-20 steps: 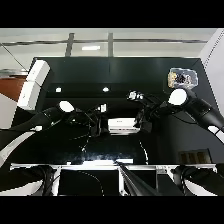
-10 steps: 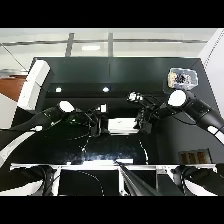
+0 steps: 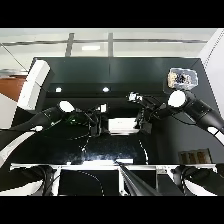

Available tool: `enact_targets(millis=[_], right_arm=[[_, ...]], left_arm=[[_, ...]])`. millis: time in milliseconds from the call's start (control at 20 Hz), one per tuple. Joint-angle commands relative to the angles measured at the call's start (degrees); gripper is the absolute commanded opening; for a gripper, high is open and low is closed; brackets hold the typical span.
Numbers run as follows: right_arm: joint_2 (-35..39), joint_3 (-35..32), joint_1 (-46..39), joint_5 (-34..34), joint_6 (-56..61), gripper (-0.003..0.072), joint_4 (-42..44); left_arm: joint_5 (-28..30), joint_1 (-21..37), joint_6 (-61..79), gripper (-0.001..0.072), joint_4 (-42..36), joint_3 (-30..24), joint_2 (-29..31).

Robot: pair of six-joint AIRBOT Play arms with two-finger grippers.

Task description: Fold the box and place the chain.

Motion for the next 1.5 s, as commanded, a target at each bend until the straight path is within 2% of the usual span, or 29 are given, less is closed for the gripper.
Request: enact_targets(millis=[0,350,450,500,550,600,700,800,850,1100,1450], right_arm=[[0.31,0.09,0.02,0.98,0.42,0.0372,0.52],[3.67,1.73,0.00,1.05,1.79,0.0372,1.25],[4.20,1.73,-0.48,1.25,8.02,0.0350,1.36],[4.31,1.73,-1.44,1.90,11.78,0.0118,1.49],[4.31,1.57,-3.13,2.67,13.97,0.0029,1.70],[4.31,0.55,-5.20,1.84,15.08,0.0028,3.32],[4.04,-4.76,-10.19,-2.21,16.24,0.0027,16.65],[3.39,-9.66,-11.85,-1.49,16.00,0.0028,30.99],[2.91,-11.08,-11.06,-1.14,16.00,0.0028,34.10],[-0.98,-12.59,-5.75,-5.81,18.23,0.0028,34.14],[-5.16,-12.59,-5.25,-8.85,19.45,0.0028,30.62]], left_arm=[[0.00,-0.02,0.07,0.0438,0.07,0.04,-0.02],[0.00,-0.02,0.07,0.0438,0.07,0.04,-0.02],[0.00,-0.02,0.07,0.0438,0.07,0.04,-0.02],[0.00,-0.02,0.07,0.0438,0.07,0.04,-0.02],[0.00,-0.02,0.07,0.0438,0.07,0.04,-0.02],[0.00,-0.02,0.07,0.0438,0.07,0.04,-0.02],[-0.02,-0.02,0.07,0.0438,0.07,0.07,-0.02],[-0.02,-0.02,0.07,0.0438,0.07,0.07,-0.02],[-0.02,-0.02,0.07,0.0438,0.07,0.07,-0.02],[0.00,-0.02,0.07,0.0438,0.07,0.07,-0.02],[0.00,-0.02,0.07,0.0438,0.07,0.07,-0.02]])
